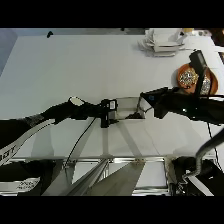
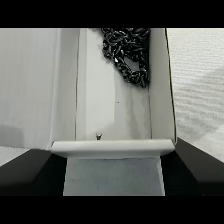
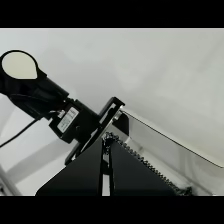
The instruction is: Fold the box and place the chain.
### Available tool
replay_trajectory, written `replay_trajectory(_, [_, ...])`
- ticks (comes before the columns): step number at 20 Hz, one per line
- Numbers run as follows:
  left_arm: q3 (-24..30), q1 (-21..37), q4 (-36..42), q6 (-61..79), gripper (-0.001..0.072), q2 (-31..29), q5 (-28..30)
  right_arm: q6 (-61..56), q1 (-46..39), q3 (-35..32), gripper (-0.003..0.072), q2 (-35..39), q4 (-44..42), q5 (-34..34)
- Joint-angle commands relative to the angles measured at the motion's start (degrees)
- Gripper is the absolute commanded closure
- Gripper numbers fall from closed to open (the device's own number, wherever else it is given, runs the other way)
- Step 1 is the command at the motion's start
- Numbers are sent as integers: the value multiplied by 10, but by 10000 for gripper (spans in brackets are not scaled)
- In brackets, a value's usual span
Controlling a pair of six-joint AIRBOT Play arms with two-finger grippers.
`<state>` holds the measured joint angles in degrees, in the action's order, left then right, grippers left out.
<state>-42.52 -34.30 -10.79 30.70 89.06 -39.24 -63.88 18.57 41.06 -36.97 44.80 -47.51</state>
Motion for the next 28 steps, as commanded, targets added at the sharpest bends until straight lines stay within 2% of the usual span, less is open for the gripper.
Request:
replay_trajectory(1, [0, 0, 0, 0, 694, 0, 0, 19, 1, -1, 670, -41, -13, 1])
replay_trajectory(9, [0, 0, 0, 0, 694, 0, 0, 45, 2, -7, 670, -145, -10, -31])
replay_trajectory(14, [0, 0, 0, 0, 694, 0, 0, 42, 68, -40, 669, -170, 69, 21])
replay_trajectory(20, [0, 0, 0, -1, 694, 0, 0, 37, 114, -40, 665, -215, 73, 59])
replay_trajectory(21, [0, 0, 0, -1, 694, 0, 0, 37, 115, -40, 608, -217, 72, 60])
replay_trajectory(23, [0, 0, 0, -1, 694, 0, 0, 38, 115, -40, 429, -214, 73, 60])
replay_trajectory(28, [0, 0, 0, -1, 694, 0, 0, 38, 79, 18, 421, -176, 75, 28])
